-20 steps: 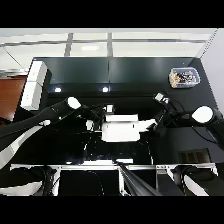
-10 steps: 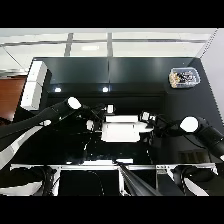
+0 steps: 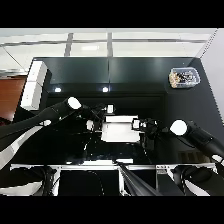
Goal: Fold the box and place the chain.
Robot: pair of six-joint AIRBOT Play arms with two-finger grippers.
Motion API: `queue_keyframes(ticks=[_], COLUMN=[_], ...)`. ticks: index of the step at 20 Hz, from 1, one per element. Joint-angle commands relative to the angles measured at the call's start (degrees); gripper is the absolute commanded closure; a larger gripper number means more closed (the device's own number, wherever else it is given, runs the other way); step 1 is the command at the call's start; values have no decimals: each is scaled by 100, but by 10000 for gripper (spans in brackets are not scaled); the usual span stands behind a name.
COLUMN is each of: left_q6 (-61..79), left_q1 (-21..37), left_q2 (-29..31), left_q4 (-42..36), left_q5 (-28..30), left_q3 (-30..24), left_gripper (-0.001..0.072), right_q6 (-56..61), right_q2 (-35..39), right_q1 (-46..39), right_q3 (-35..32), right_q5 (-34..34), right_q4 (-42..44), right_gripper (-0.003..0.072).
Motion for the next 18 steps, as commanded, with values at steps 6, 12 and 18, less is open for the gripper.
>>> queue_keyframes(ticks=[6,12,18], left_q6=[0,0,-2], left_q1=[-4,-4,-4], left_q2=[-2,-2,-2], left_q4=[2,2,0], left_q5=[2,2,4], left_q3=[7,7,7], left_gripper=[685,685,685], right_q6=[-48,-66,-70], right_q2=[37,105,92], right_q1=[234,90,-271], right_q3=[85,588,599], right_q5=[-566,-592,-586], right_q4=[33,-109,-72], right_gripper=[-28,-28,-28])
